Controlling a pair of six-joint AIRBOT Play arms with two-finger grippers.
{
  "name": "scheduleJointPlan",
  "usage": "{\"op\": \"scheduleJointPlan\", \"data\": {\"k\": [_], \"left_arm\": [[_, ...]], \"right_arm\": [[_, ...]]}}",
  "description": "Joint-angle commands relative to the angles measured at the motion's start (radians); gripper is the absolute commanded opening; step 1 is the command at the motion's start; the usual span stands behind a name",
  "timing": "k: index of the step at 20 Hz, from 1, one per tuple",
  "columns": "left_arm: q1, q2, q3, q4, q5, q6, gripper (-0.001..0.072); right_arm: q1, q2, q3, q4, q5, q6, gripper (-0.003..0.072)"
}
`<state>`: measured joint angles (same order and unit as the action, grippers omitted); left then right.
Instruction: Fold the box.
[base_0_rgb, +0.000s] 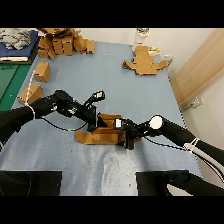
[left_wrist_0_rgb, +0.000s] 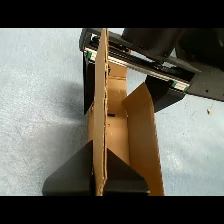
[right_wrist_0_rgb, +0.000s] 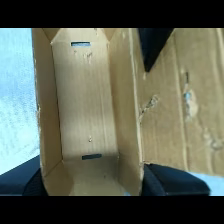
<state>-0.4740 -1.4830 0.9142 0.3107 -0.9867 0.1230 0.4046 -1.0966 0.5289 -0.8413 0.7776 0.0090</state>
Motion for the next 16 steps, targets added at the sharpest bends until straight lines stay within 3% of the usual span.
{"op": "scheduleJointPlan", "data": {"k": [1, 16], "left_arm": [[0.000, 0.000, 0.001, 0.000, 0.001, 0.000, 0.0013], [0.000, -0.002, 0.001, 0.005, 0.000, -0.008, 0.0013]], "right_arm": [[0.001, 0.000, 0.000, 0.000, -0.007, 0.000, 0.0720], [0.001, 0.016, 0.000, 0.000, 0.014, 0.005, 0.0720]]}}
